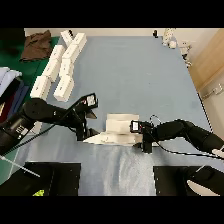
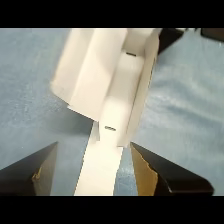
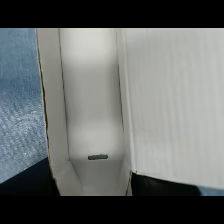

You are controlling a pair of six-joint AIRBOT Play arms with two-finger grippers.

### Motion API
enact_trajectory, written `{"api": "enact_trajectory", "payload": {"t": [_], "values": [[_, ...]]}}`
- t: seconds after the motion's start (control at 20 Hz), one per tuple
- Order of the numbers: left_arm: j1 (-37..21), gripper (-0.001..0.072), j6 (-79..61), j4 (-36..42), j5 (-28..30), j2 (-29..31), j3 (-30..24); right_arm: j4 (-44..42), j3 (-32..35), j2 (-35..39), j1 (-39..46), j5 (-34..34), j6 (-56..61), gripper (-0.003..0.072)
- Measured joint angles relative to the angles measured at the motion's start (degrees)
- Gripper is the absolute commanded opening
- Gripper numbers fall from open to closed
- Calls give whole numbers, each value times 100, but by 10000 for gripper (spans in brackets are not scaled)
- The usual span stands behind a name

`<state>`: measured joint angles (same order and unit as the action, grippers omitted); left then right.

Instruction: Fold the box.

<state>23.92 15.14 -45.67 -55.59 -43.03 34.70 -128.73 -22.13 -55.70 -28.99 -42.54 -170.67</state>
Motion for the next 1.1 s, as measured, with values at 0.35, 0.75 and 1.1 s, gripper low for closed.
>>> {"api": "enact_trajectory", "payload": {"t": [0.35,0.75,1.1], "values": [[-7,687,-1679,422,380,-645,-608,-2,0,0,0,2,0,519],[369,341,-2050,785,922,-1467,-682,-4,0,0,0,2,2,518],[553,113,-2094,1045,1121,-1631,-682,-4,0,0,0,0,4,518]]}}
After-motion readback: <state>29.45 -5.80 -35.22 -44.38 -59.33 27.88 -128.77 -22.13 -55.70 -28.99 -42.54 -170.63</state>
